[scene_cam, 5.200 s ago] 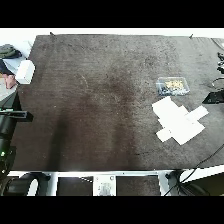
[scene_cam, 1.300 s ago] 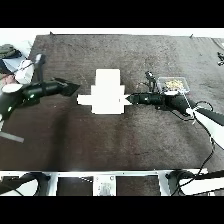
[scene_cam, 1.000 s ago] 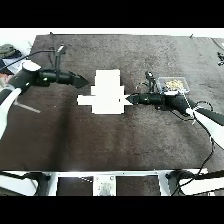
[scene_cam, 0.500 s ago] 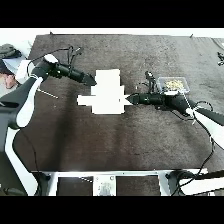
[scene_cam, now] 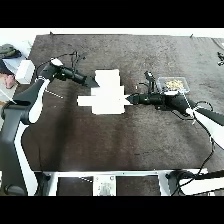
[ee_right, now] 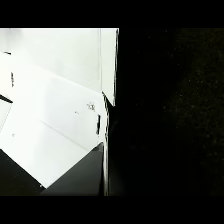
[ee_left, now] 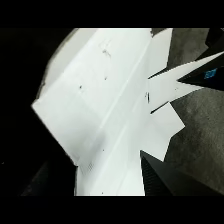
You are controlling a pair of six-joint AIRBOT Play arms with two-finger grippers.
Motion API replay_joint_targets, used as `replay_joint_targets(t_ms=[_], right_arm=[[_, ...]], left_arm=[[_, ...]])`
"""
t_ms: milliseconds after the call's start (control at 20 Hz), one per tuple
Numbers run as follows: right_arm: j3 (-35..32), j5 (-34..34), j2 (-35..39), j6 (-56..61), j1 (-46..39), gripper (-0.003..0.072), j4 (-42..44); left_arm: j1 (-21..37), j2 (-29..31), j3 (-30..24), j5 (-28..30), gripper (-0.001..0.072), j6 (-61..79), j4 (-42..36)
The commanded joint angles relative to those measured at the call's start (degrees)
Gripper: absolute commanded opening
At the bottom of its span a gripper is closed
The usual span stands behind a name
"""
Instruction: Fold the box and place the chain.
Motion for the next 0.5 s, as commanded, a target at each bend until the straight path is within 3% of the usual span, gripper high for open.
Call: replay_joint_targets(t_ms=[0, 150, 250, 450], right_arm=[[0.04, 0.0, -0.04, -0.59, 0.04, -0.0029, 0.02], [0.04, -0.52, -0.04, -0.59, 0.02, -0.0029, 0.02], [0.04, -0.66, -0.04, -0.59, 0.02, -0.0029, 0.02], [0.04, -0.66, -0.04, -0.61, 0.02, -0.0029, 0.0]], left_arm=[[0.02, -1.6, 0.57, -2.25, 0.0585, 1.2, -2.23], [0.0, -2.78, 0.57, -3.21, 0.0585, 1.29, -3.02], [0.0, -3.63, 0.57, -3.28, 0.0503, 1.7, -3.52], [0.02, -3.96, 0.57, -3.39, 0.046, 3.85, -5.7]])
